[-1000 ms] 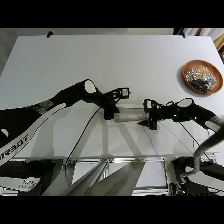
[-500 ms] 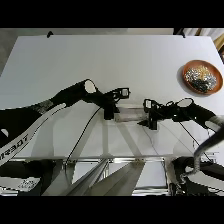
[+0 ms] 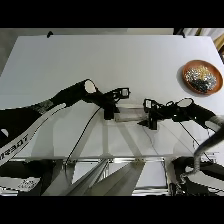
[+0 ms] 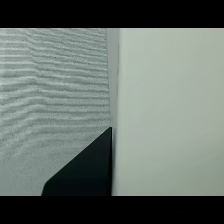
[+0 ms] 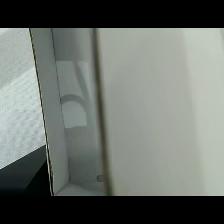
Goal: Fold the box and place the chain.
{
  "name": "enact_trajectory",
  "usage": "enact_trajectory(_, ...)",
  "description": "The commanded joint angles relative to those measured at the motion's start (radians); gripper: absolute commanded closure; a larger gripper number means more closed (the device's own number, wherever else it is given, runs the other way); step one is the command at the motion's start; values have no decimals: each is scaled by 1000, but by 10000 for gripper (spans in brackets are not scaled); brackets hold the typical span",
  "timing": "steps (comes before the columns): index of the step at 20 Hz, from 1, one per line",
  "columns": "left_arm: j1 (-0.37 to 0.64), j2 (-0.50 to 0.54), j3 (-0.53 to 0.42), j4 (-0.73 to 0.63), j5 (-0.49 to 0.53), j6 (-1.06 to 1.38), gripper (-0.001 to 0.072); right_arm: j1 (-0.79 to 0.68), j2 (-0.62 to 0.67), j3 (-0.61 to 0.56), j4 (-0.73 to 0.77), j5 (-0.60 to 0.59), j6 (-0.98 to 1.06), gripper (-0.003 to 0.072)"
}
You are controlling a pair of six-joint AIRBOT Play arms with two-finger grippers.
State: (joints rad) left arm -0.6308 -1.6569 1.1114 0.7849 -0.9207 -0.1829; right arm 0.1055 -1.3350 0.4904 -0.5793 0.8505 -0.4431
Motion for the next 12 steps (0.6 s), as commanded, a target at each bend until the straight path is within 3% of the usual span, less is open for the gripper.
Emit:
enact_trajectory(1,0,0,0,0,0,0,698,0,0,0,0,2,0,284)
enact_trajectory(5,0,3,0,1,0,0,688,0,0,0,0,2,0,284)
enact_trajectory(6,0,3,0,2,0,0,610,0,0,0,0,2,0,284)
enact_trajectory(8,0,16,0,18,0,0,302,0,0,0,0,2,0,284)
enact_trajectory(9,0,28,0,31,-7,-1,250,0,0,0,0,2,0,284)
enact_trajectory(12,1,86,0,111,-12,-37,242,0,0,0,0,2,0,284)
